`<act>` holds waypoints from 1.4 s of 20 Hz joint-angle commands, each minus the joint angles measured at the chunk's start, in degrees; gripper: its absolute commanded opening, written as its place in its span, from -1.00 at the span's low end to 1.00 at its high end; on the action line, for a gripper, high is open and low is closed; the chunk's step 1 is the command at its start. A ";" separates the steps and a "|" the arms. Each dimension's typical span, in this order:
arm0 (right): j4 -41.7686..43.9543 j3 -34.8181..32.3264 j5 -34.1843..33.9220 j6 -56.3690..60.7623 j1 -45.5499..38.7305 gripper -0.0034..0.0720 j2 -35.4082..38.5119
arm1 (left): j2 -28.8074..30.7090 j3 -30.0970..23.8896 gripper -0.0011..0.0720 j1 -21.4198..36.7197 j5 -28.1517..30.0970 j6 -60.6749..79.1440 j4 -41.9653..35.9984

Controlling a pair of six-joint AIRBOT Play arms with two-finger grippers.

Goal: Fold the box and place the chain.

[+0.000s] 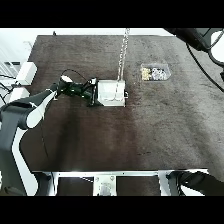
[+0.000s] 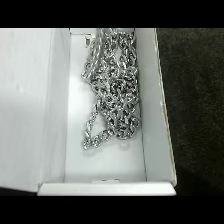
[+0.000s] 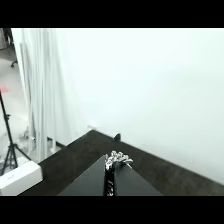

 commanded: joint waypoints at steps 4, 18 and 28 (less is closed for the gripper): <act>-0.04 3.65 -1.46 -4.98 0.02 -0.89 0.04 | -0.02 0.00 0.74 0.04 0.20 0.00 0.00; 0.94 -7.52 2.43 -1.92 0.02 -0.89 -1.01 | -0.02 0.00 0.74 0.04 0.20 0.00 0.00; 5.92 -25.59 -0.24 -0.87 0.00 -0.89 -11.74 | -0.02 0.00 0.74 0.07 0.20 0.00 -0.02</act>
